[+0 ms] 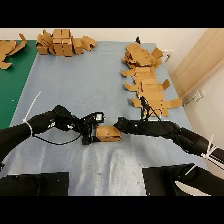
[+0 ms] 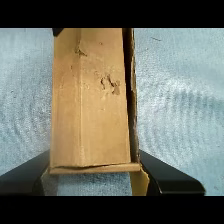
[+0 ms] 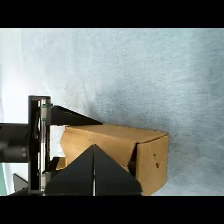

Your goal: Fold the box.

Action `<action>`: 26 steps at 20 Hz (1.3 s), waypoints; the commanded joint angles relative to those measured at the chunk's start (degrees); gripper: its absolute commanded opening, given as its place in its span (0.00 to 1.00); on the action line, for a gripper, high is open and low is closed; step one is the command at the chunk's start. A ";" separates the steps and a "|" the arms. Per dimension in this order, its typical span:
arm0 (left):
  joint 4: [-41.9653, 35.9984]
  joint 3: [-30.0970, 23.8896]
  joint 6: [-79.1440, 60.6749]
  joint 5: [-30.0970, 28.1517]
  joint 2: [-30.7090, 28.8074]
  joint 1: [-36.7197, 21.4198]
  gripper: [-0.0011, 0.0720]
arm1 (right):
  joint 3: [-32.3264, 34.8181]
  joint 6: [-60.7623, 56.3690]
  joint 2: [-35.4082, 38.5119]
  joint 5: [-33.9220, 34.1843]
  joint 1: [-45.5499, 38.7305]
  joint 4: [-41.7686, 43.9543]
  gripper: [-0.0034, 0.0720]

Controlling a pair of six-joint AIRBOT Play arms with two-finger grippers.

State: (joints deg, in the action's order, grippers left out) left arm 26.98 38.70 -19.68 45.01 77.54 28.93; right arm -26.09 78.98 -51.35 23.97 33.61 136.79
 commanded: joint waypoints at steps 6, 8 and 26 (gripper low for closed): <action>0.00 0.04 0.00 -0.02 -0.04 -0.02 0.66 | 0.04 -0.50 -1.09 1.16 0.09 -0.57 0.05; 0.00 0.04 0.00 -0.02 -0.04 -0.02 0.66 | 0.04 -0.50 -1.11 1.14 0.09 -1.14 0.05; 0.00 0.04 0.00 -0.02 -0.04 -0.02 0.66 | 2.01 -0.50 -0.48 -0.04 0.11 -3.54 0.05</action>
State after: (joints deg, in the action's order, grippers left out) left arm 26.98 38.70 -19.68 45.01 77.54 28.93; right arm -24.18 78.48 -52.01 24.21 33.74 133.95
